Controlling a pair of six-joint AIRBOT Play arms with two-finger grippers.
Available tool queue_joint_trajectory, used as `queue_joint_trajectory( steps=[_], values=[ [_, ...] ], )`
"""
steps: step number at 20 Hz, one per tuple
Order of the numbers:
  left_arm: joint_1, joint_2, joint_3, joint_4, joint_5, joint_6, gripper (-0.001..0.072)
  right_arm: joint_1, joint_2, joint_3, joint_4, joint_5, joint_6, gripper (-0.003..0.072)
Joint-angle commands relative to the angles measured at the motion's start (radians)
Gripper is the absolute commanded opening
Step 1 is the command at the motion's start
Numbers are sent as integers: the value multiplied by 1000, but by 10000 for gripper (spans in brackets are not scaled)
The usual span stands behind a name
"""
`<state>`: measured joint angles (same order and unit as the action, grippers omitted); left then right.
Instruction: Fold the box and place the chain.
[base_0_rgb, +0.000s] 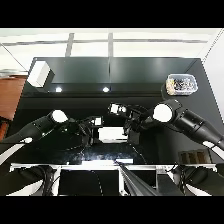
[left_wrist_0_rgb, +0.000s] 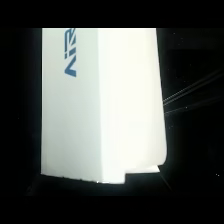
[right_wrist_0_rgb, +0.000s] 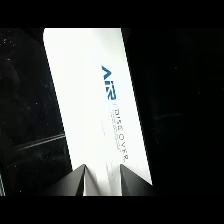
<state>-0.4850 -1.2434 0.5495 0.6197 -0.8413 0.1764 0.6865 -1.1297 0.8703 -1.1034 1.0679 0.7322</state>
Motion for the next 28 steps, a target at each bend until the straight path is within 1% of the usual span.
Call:
queue_joint_trajectory(
  steps=[1, 22, 28],
  values=[
    [-1, -1, 0, 0, 0, -1, 491, 9, -6, 0, -17, -11, 31, 233],
    [-1, -1, 0, 0, 0, -1, 491, 14, -20, 0, -24, -13, 58, 232],
    [-1, -2, 0, 0, 0, -1, 491, 14, -20, 0, -24, 8, 63, 235]
  ],
)
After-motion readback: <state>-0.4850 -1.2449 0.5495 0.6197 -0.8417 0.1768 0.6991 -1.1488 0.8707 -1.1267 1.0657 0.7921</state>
